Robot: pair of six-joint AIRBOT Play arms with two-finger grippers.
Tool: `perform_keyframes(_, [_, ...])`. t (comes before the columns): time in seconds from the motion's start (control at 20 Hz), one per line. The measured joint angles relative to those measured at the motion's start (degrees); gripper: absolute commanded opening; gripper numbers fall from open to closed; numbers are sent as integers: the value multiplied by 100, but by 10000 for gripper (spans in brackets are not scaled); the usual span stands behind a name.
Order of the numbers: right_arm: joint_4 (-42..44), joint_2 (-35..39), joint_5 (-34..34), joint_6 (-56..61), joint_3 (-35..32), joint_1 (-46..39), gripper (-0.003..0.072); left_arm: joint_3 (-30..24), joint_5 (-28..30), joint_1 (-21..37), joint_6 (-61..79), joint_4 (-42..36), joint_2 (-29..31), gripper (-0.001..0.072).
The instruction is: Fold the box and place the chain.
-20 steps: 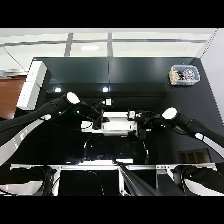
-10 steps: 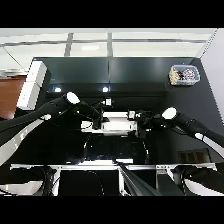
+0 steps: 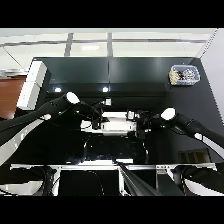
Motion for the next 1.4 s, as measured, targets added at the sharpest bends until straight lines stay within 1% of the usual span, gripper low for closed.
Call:
perform_keyframes(0.05, [-20, -4, 2, 9, 2, 7, 692, 0, 0, 0, 0, 0, 0, 25])
perform_keyframes(0.1, [-28, -7, 0, 9, 7, 7, 651, 0, 0, 0, 0, 0, 0, 25])
perform_keyframes(0.15, [-33, -7, 0, 11, 7, 11, 516, 0, 2, 0, 0, 0, 0, 26])
perform_keyframes(0.2, [-57, -4, 7, 2, 7, 11, 464, 0, 0, 0, 2, 4, 0, 26])
perform_keyframes(0.3, [-61, -4, 2, 2, 7, 11, 465, 0, 0, 0, 0, 4, 0, 31])
perform_keyframes(0.35, [-63, -4, 2, 4, 7, 11, 465, 0, 0, 2, 0, 4, 2, 138])
perform_keyframes(0.4, [-68, -4, -2, 4, 7, 13, 465, -2, 13, 11, -24, -9, 24, 291])
perform_keyframes(0.5, [-70, -7, -2, 0, 7, 13, 465, 0, -24, 48, -46, 33, 151, 624])
perform_keyframes(0.55, [-72, -7, -2, 0, 7, 13, 464, 0, -37, 90, -146, 111, 271, 698])
perform_keyframes(0.6, [-72, -7, -4, 0, 7, 13, 464, 0, -61, 142, -330, 234, 428, 699])
perform_keyframes(0.7, [-72, -4, -7, 2, 7, 13, 461, 0, -197, 282, -925, 756, 802, 698])
perform_keyframes(0.75, [-72, -7, -7, 2, 7, 13, 318, 0, -251, 367, -1314, 1091, 994, 696])
perform_keyframes(0.8, [-74, -7, -9, 2, 7, 13, 156, 0, -428, 470, -1755, 1473, 1185, 692])
perform_keyframes(0.85, [-74, -7, -11, 2, 7, 13, 130, 0, -645, 570, -2157, 1755, 1344, 634])
perform_keyframes(0.9, [-74, -7, -13, 2, 7, 13, 134, 0, -931, 680, -2570, 1985, 1475, 386])
perform_keyframes(0.95, [-74, -7, -13, 2, 7, 13, 134, 0, -1259, 767, -2920, 2100, 1556, 23])
perform_keyframes(1.05, [-76, -7, -13, 4, 7, 13, 134, -46, -2013, 885, -3495, 1956, 1628, 25])
perform_keyframes(1.1, [-76, -7, -15, 4, 7, 13, 133, -103, -2319, 896, -3696, 1668, 1631, 25])
perform_keyframes(1.15, [-76, -7, -15, 4, 7, 13, 134, -190, -2496, 879, -3805, 1303, 1624, 25])
perform_keyframes(1.2, [-76, -7, -17, 4, 7, 13, 133, -302, -2568, 835, -3877, 874, 1602, 26])
perform_keyframes(1.3, [-76, -7, -20, 4, 7, 13, 134, -472, -2437, 769, -3735, 35, 1532, 26])
perform_keyframes(1.4, [-79, -7, -22, 4, 7, 13, 133, -564, -1982, 815, -3366, -767, 1403, 25])
